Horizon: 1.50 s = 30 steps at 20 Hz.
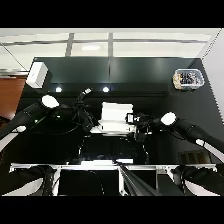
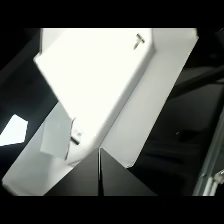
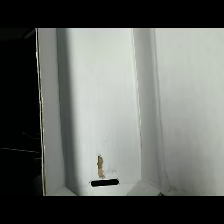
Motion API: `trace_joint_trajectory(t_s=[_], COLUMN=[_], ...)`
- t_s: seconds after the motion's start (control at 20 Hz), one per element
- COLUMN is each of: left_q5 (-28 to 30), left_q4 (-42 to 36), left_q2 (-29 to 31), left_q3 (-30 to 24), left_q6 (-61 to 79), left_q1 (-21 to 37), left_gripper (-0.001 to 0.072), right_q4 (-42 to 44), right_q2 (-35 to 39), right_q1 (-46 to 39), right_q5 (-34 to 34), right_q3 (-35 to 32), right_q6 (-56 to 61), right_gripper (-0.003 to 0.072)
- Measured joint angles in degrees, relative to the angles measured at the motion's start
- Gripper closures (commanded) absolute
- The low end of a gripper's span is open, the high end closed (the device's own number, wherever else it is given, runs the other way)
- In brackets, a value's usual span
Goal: Fold the box and place the chain.
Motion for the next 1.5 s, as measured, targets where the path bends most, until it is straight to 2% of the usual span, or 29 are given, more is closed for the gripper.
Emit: trace_joint_trajectory(t_s=[0.4,0.45,0.5,0.55,0.6,0.95,1.2,1.4,1.45,1.5], left_q5=[4.0,4.0,4.1,4.1,4.1,5.7,8.2,5.1,4.2,3.7], left_q4=[8.9,10.6,11.9,13.0,13.6,12.8,11.9,8.9,8.5,8.3], left_q2=[-0.2,-0.2,-0.2,-0.2,-0.2,-0.2,-0.2,-0.2,-0.2,-0.2], left_q3=[0.1,0.1,0.1,0.1,0.1,0.1,0.1,0.1,0.1,0.1], left_q6=[-0.1,0.2,1.2,3.2,5.7,29.3,33.9,34.8,35.0,35.0], left_q1=[-0.3,-0.3,-0.3,-0.3,-0.3,-1.9,-2.9,-3.5,-3.6,-3.8], left_gripper=[0.0674,0.0523,0.0275,0.0119,0.0079,0.0079,0.0080,0.0088,0.0101,0.0231], right_q4=[0.0,0.0,0.0,0.0,0.0,0.0,0.0,0.0,0.0,0.0], right_q2=[0.0,0.0,0.0,0.0,0.0,0.0,0.0,0.0,0.0,0.0], right_q1=[0.0,0.0,0.0,0.0,0.0,0.0,0.0,0.0,0.0,0.0], right_q5=[0.0,0.0,0.0,0.0,0.0,0.0,0.0,0.0,0.0,0.0], right_q3=[0.0,0.0,0.0,0.0,0.0,0.0,0.0,0.0,0.0,0.0], right_q6=[0.0,0.0,0.0,0.0,0.0,0.0,0.0,0.0,0.0,0.0], right_gripper=[0.0253,0.0253,0.0252,0.0252,0.0253,0.0253,0.0252,0.0252,0.0253,0.0253])
